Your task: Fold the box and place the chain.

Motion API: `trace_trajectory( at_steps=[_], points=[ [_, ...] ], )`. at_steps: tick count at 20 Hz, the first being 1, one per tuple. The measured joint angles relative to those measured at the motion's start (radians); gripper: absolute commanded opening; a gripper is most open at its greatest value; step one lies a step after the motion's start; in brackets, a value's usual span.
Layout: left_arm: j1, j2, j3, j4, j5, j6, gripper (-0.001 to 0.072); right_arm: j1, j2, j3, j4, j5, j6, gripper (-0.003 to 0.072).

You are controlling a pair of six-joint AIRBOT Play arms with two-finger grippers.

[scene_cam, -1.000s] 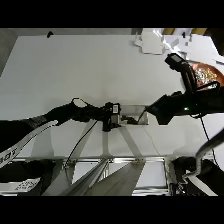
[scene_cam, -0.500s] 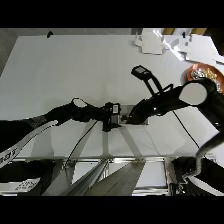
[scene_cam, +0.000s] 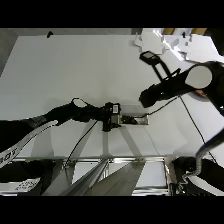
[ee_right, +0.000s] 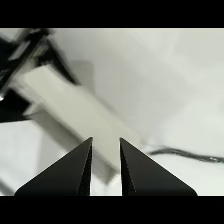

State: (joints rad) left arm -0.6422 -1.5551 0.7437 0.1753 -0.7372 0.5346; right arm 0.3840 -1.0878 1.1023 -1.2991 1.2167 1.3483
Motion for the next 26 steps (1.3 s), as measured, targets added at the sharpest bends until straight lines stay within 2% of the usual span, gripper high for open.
trace_trajectory(
  at_steps=[3, 5, 12, 22, 24, 25, 26],
  points=[
    [0.0, 0.0, 0.0, 0.0, 0.0, 0.0, 0.0211, -0.127, -0.018, -0.012, -0.092, -0.018, 0.058, 0.0201],
    [0.0, 0.0, 0.0, 0.0, 0.0, 0.0, 0.0211, -0.201, -0.031, -0.056, -0.121, -0.035, 0.079, 0.0352],
    [0.0, 0.0, 0.0, 0.0, 0.0, 0.0, 0.0211, -0.311, -0.127, -0.228, -0.169, -0.146, 0.099, 0.0351],
    [0.0, 0.0, 0.0, 0.0, 0.0, 0.0, 0.0211, -0.323, -0.241, -0.262, -0.188, -0.24, 0.103, 0.0349],
    [0.0, 0.0, 0.0, 0.0, 0.0, 0.0, 0.0211, -0.323, -0.261, -0.262, -0.191, -0.249, 0.111, 0.0334],
    [0.0, 0.0, 0.0, 0.0, 0.0, 0.0, 0.0211, -0.323, -0.271, -0.263, -0.191, -0.253, 0.112, 0.0257],
    [0.0, 0.0, 0.0, 0.0, 0.0, 0.0, 0.0211, -0.323, -0.279, -0.263, -0.194, -0.255, 0.114, 0.0104]
  ],
)
